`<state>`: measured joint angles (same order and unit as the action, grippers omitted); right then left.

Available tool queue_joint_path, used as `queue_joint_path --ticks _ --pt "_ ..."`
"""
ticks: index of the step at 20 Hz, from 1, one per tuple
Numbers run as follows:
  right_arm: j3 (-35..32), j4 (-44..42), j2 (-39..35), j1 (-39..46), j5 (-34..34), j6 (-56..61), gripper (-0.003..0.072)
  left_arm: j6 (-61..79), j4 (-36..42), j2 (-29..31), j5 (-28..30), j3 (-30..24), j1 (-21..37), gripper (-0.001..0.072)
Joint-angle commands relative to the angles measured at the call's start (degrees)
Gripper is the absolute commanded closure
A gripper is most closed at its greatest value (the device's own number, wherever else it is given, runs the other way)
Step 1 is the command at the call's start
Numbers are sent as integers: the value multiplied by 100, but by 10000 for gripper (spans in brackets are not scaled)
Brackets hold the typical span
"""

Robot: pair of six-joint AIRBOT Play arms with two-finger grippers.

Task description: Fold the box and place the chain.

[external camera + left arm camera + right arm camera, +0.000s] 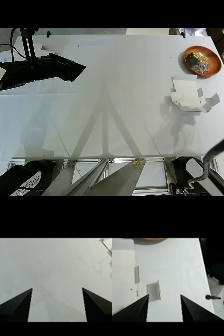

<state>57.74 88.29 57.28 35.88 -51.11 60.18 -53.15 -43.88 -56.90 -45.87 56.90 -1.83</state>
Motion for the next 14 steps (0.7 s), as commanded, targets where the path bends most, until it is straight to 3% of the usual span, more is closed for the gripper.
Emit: queue_joint_path --ticks 1,6,14 --pt "-2 149 826 439 -199 -348 246 0 -2 -4 0 0 0 13" --pt "0 144 1882 684 -245 -439 246 0 0 -4 -2 0 0 13" --pt "0 -278 2487 704 715 -566 247 0 0 -4 -2 -2 0 13"
